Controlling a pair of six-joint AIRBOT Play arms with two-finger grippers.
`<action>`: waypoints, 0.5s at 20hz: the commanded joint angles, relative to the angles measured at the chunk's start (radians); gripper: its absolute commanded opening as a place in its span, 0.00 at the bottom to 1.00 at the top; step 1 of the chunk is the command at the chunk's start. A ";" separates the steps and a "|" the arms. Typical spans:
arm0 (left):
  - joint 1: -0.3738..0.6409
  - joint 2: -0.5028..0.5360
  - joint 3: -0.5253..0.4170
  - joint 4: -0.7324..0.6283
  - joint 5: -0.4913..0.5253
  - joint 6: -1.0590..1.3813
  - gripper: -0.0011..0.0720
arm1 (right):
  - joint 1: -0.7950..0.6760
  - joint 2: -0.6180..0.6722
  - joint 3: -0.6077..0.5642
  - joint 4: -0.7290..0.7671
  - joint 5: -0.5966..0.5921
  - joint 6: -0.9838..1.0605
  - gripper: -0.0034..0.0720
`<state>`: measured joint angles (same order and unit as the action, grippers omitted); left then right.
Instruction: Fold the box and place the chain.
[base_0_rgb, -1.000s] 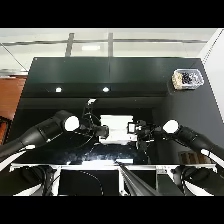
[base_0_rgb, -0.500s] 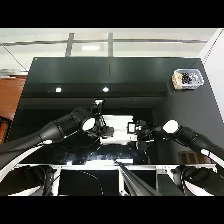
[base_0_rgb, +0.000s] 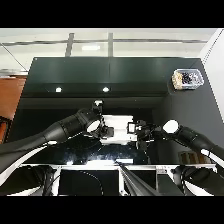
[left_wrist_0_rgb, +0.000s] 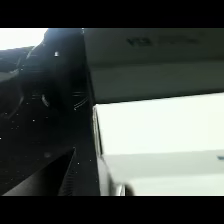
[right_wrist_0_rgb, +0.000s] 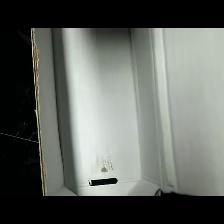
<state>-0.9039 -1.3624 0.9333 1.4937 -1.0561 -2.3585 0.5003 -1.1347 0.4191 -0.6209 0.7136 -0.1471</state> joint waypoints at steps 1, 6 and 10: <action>-0.005 -0.038 0.030 0.015 -0.006 -0.029 0.49 | 0.001 0.000 0.000 0.000 0.001 0.000 0.50; -0.015 -0.077 0.061 0.023 -0.041 -0.033 0.49 | 0.001 0.000 0.000 0.000 0.008 0.000 0.50; -0.015 -0.079 0.061 0.018 -0.040 -0.040 0.47 | 0.001 0.000 0.000 0.000 0.008 0.000 0.50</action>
<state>-0.9180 -1.4361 0.9897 1.5127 -1.0904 -2.3909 0.5003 -1.1347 0.4191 -0.6209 0.7185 -0.1471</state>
